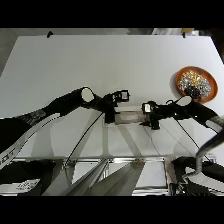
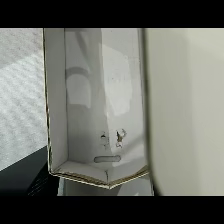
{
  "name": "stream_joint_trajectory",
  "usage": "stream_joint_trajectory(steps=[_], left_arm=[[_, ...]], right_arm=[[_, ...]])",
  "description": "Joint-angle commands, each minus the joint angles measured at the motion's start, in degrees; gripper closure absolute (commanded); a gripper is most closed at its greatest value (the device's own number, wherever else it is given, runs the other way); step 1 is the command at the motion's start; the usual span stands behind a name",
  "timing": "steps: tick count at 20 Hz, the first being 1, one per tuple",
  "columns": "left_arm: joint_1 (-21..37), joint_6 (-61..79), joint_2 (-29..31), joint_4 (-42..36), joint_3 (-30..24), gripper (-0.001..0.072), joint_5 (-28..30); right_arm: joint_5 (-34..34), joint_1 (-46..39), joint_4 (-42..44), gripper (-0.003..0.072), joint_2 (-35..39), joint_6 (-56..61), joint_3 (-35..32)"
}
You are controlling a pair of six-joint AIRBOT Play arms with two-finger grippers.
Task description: Fold the box and place the chain.
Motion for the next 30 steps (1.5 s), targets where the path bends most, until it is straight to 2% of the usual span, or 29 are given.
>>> stream_joint_trajectory(steps=[1, 8, 9, 10, 11, 12, 14, 17, 19, 22, 23, 25, 27, 29, 30], left_arm=[[-0.02, 0.02, 0.00, 0.00, 0.00, 0.0698, 0.02], [-0.02, -0.02, 0.07, -0.07, 0.00, 0.0697, 0.02], [0.07, -0.02, 0.28, 0.04, 0.00, 0.0679, -0.39], [0.07, -0.02, 0.72, 0.04, 0.00, 0.0551, -0.66], [0.07, -0.04, 1.25, 0.04, 0.00, 0.0382, -0.81], [0.20, -0.07, 1.86, 0.28, 0.00, 0.0268, -1.22], [0.94, -0.63, 3.32, 0.57, 0.00, 0.0209, -2.95], [2.93, -8.72, 6.23, 7.08, 0.00, 0.0206, -6.97], [4.07, -17.29, 8.74, 14.19, 0.00, 0.0228, -11.85], [3.85, -24.96, 13.31, 20.63, 0.00, 0.0663, -21.46], [3.39, -25.42, 14.27, 20.59, 0.00, 0.0706, -23.80], [0.81, -29.40, 15.02, 20.70, -0.02, 0.0708, -25.05], [-4.13, -30.49, 14.84, 20.63, -0.02, 0.0708, -22.45], [-9.77, -30.64, 14.84, 20.59, -0.02, 0.0708, -15.04], [-12.15, -31.98, 14.84, 20.61, -0.02, 0.0707, -9.40]], right_arm=[[-0.02, 0.00, 0.00, 0.0293, -0.02, 0.00, 0.02], [-0.02, 0.00, 0.00, 0.0293, -0.02, 0.00, 0.02], [-0.02, 0.00, 0.00, 0.0293, -0.02, 0.00, 0.02], [-0.02, 0.00, 0.00, 0.0293, -0.02, 0.00, 0.02], [-0.02, 0.00, 0.00, 0.0293, -0.02, 0.00, 0.02], [-0.02, 0.00, 0.00, 0.0293, -0.02, 0.00, 0.02], [0.02, 0.00, 0.00, 0.0293, -0.02, 0.00, 0.02], [0.02, 0.00, -0.02, 0.0293, -0.02, 0.00, 0.02], [0.02, 0.00, -0.02, 0.0293, -0.02, 0.00, 0.02], [0.02, 0.00, -0.02, 0.0293, -0.02, 0.00, 0.02], [0.02, 0.00, -0.07, 0.0293, -0.02, 0.00, 0.02], [0.02, 0.00, -0.07, 0.0293, -0.02, 0.00, 0.02], [0.02, 0.00, -0.09, 0.0293, -0.02, 0.00, 0.02], [0.02, 0.00, -0.09, 0.0293, -0.02, 0.00, 0.02], [0.02, 0.00, -0.09, 0.0293, -0.02, 0.00, 0.02]])
